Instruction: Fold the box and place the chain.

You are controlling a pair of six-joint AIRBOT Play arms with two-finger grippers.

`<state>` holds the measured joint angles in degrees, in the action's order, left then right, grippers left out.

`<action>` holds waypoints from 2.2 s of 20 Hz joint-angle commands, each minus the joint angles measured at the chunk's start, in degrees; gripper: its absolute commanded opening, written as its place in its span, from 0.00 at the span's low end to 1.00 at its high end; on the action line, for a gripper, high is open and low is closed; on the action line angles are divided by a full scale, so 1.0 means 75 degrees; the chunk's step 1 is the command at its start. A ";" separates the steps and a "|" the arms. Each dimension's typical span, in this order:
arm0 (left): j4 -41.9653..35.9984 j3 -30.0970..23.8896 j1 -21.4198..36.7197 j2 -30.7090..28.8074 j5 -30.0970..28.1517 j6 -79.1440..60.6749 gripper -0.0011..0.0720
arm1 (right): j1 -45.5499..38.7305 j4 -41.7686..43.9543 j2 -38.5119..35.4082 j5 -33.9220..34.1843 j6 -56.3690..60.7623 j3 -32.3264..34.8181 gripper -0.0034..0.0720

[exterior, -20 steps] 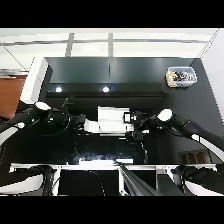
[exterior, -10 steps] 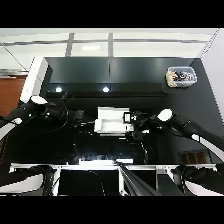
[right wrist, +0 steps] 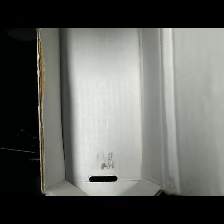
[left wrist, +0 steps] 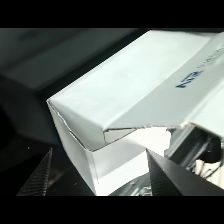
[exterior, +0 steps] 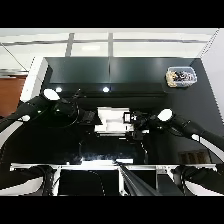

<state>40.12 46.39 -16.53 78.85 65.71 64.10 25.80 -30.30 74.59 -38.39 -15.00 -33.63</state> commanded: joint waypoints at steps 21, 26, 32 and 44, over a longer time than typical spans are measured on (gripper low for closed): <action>0.5301 0.1294 -0.2958 -0.0020 -0.0994 0.5834 0.98 | 0.0003 0.0003 0.0000 0.0006 0.0009 -0.0003 0.21; 0.6260 0.1513 -0.3538 0.0003 -0.0743 0.7761 0.91 | 0.0003 0.0003 0.0000 0.0006 0.0009 -0.0003 0.21; 0.6155 0.1510 -0.3649 0.0294 -0.0740 0.8766 0.85 | 0.0003 0.0003 0.0000 0.0003 0.0009 -0.0003 0.21; 0.6155 0.1513 -0.3759 0.0487 -0.0758 0.9090 0.46 | 0.0003 0.0003 0.0000 0.0003 0.0006 -0.0003 0.21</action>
<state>86.32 57.67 -44.58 82.30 60.01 131.83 25.80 -30.28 74.59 -38.35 -14.96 -33.63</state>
